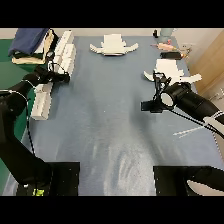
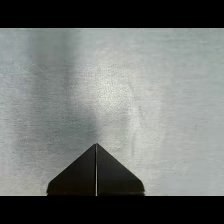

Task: Fold the box.

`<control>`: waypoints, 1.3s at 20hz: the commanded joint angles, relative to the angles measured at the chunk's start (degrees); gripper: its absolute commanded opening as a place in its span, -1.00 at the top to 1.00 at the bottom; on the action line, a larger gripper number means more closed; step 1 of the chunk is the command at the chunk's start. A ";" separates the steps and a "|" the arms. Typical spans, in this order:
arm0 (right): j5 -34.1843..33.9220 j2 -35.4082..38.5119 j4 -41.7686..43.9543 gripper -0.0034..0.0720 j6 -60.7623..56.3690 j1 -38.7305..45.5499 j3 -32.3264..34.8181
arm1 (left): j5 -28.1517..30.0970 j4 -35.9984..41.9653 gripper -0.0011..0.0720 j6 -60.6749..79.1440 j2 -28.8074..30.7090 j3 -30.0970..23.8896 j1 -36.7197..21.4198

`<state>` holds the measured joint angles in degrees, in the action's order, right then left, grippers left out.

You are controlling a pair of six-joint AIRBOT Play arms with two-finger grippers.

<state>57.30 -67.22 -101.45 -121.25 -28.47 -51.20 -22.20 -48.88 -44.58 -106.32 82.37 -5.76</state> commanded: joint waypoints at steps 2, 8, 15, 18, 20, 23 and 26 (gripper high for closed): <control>0.02 0.02 0.44 0.90 -0.02 0.04 -0.04 | -6.14 -0.31 -0.93 -0.02 1.14 0.09 -0.37; 0.07 0.04 0.96 0.90 0.00 0.04 -0.04 | -18.40 -6.54 -0.93 -5.79 4.00 0.20 -0.48; 0.07 0.04 2.19 0.90 0.00 0.04 -0.07 | -33.40 -16.87 -0.92 -15.98 9.55 0.20 -0.15; 0.07 0.02 2.60 0.90 0.00 0.04 -0.22 | -42.23 -16.61 0.32 -16.92 12.13 0.90 0.46; 0.04 0.02 3.65 0.90 0.48 0.04 -0.72 | -49.09 -15.63 0.93 -16.74 13.22 2.75 1.31; 0.07 0.02 6.36 0.90 2.51 0.04 -3.30 | -51.23 -13.73 0.94 -16.02 17.42 3.13 4.83; 0.92 0.02 8.13 0.90 2.78 0.04 -7.19 | -49.55 -13.70 0.94 -16.22 23.98 -0.46 10.54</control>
<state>57.56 -67.22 -95.46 -119.26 -28.45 -55.59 -70.48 -62.98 -60.73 -87.24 83.85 0.69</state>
